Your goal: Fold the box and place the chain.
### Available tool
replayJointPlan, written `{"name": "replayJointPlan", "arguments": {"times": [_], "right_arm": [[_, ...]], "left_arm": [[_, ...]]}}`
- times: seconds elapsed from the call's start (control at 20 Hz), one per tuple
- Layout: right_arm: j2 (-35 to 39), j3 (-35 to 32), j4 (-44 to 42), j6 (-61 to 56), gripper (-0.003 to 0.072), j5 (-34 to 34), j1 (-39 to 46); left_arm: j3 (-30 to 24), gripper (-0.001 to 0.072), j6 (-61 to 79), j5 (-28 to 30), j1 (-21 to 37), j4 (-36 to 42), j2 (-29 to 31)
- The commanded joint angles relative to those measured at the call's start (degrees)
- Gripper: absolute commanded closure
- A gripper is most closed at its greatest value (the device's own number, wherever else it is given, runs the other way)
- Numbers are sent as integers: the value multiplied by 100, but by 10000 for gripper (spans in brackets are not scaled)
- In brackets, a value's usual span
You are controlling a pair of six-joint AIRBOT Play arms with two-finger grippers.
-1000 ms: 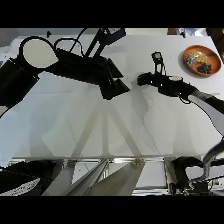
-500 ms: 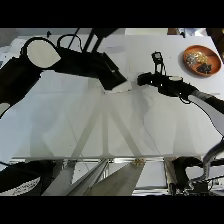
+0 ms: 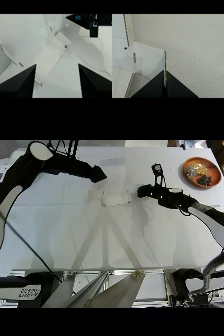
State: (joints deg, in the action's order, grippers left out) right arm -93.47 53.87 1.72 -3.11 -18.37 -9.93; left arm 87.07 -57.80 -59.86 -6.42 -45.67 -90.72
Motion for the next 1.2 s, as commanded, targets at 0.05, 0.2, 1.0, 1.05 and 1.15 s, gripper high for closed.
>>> {"name": "replayJointPlan", "arguments": {"times": [0.05, 0.2, 1.0, 1.05, 1.15], "right_arm": [[-4, 2, 0, -2, 668, -2, -7], [-4, 2, 0, 0, 668, -2, -4], [-4, 2, -2, -2, 668, -2, -4], [-4, 2, -2, -2, 668, -2, -4], [-2, 2, -2, 0, 668, -2, -7]], "left_arm": [[1333, 71, -328, -719, 262, 111, -1305], [1808, -2, -334, -745, 404, 105, -1759], [1849, 6, 39, -125, 297, -144, -2459], [1849, 24, 39, 50, 240, -142, -2483], [1856, 62, 48, 363, 149, -155, -2496]]}}
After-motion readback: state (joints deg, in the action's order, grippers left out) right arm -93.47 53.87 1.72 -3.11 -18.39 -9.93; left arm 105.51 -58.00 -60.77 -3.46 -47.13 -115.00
